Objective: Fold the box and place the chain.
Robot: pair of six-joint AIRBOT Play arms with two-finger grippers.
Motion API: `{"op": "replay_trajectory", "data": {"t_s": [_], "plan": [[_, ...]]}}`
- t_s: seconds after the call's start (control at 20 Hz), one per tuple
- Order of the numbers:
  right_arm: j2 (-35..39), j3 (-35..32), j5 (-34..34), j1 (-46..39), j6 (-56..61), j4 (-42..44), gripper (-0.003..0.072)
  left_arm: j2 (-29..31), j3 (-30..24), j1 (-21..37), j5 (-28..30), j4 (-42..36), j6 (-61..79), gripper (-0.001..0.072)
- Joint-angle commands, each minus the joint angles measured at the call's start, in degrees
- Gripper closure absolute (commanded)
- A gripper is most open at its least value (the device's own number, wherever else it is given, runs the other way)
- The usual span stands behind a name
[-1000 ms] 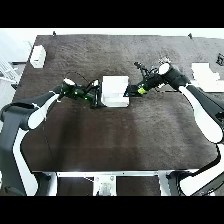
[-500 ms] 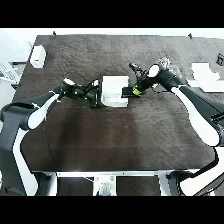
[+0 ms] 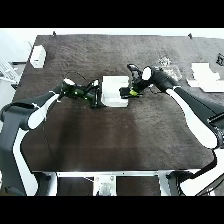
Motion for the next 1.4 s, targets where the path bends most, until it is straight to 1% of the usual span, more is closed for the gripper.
{"op": "replay_trajectory", "data": {"t_s": [0.0, 0.1, 0.5, 0.7, 0.8, 1.1, 1.2, 1.3, 1.35], "plan": [[-0.02, 0.39, 0.04, 0.81, 5.27, -6.75, 0.0236, 0.02, 0.0, 0.02, -0.02, 0.04, -0.09, 0.0476], [-0.02, 0.79, 0.11, 1.05, 6.54, -8.31, 0.0236, 0.02, 0.0, 0.02, -0.02, 0.04, -0.09, 0.0476], [-0.17, 0.85, 0.5, 3.48, 8.9, -9.49, 0.0237, 0.02, 0.0, 0.02, -0.02, 0.02, -0.07, 0.0476], [-0.2, 0.85, 0.68, 3.93, 12.96, -13.31, 0.0241, 0.02, 0.0, 0.02, -0.02, 0.02, -0.09, 0.0476], [-0.2, 0.85, 0.7, 3.93, 14.36, -13.88, 0.0281, 0.02, 0.0, 0.02, -0.02, 0.02, -0.09, 0.0476], [-1.86, 1.42, 2.82, 4.22, 17.57, -14.69, 0.0312, 0.02, 0.0, 0.02, -0.02, 0.02, -0.09, 0.0476], [-3.1, 2.86, 3.41, 4.85, 18.16, -15.23, 0.0317, 0.02, 0.0, 0.02, -0.02, 0.02, -0.09, 0.0476], [-4.7, 5.33, 5.42, 5.73, 18.16, -16.22, 0.036, 0.02, 0.0, 0.02, -0.02, 0.02, -0.09, 0.0476], [-5.38, 6.47, 6.47, 6.1, 18.16, -16.65, 0.0361, 0.02, 0.0, 0.02, -0.04, 0.02, -0.07, 0.0476]]}}
